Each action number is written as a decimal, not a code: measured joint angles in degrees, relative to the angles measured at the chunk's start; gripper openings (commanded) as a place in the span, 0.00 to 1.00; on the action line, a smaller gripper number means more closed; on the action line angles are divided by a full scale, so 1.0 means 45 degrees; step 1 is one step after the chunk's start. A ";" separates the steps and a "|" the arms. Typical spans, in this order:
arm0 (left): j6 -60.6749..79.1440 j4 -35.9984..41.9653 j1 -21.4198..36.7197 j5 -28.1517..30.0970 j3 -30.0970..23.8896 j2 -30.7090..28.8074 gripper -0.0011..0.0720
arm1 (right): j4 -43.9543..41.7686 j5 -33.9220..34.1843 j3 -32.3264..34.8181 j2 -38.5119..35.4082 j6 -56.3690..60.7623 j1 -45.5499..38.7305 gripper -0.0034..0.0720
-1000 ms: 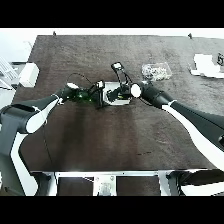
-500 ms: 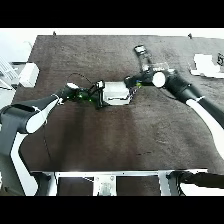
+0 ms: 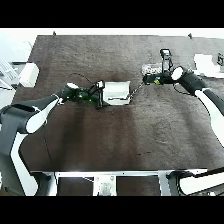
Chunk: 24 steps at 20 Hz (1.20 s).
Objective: Fold the box and place the chain.
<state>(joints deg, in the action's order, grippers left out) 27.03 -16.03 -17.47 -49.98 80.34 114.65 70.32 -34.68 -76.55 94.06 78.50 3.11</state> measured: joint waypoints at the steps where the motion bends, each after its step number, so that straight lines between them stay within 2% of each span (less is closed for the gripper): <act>1: 0.0000 -0.0005 0.0000 0.0000 0.0000 0.0000 0.51 | -0.0311 -0.0005 -0.0345 0.0379 -0.0311 -0.0102 0.86; 4: 0.0000 -0.0005 0.0000 0.0005 0.0000 0.0000 0.51 | -0.0845 -0.0491 -0.1496 0.1520 -0.0942 -0.0257 0.86; 6: 0.0000 -0.0005 0.0000 0.0000 0.0000 0.0000 0.51 | -0.1175 -0.1054 -0.2152 0.2215 -0.1302 -0.0364 0.80; 8: 0.0000 -0.0005 0.0000 0.0005 0.0000 0.0000 0.51 | -0.1404 -0.1433 -0.2511 0.2735 -0.1637 -0.0486 0.80; 11: 0.0000 0.0000 0.0000 0.0000 0.0000 0.0000 0.51 | -0.1817 -0.1588 -0.2759 0.3206 -0.2195 -0.0588 0.67; 15: 0.0000 -0.0005 0.0000 0.0000 0.0000 0.0000 0.51 | -0.3313 -0.1477 -0.2861 0.3478 -0.3565 -0.0782 0.58; 16: 0.0000 0.0000 0.0000 0.0000 0.0000 0.0000 0.51 | -0.3619 -0.1443 -0.2871 0.3502 -0.3866 -0.0806 0.54; 19: 0.0000 0.0000 0.0000 0.0000 0.0000 0.0000 0.51 | -0.4187 -0.1433 -0.2871 0.3565 -0.4600 -0.0860 0.27; 20: 0.0000 0.0000 0.0000 0.0000 0.0000 0.0000 0.51 | -0.4294 -0.1433 -0.2871 0.3565 -0.4760 -0.0860 0.06; 24: 0.0000 0.0000 0.0000 0.0000 0.0000 0.0000 0.51 | -0.4503 -0.1457 -0.2871 0.3424 -0.4648 -0.0894 0.06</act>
<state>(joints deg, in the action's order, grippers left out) 27.03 -16.03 -17.47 -49.98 80.34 114.65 50.06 -41.23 -89.47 109.47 57.58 -0.91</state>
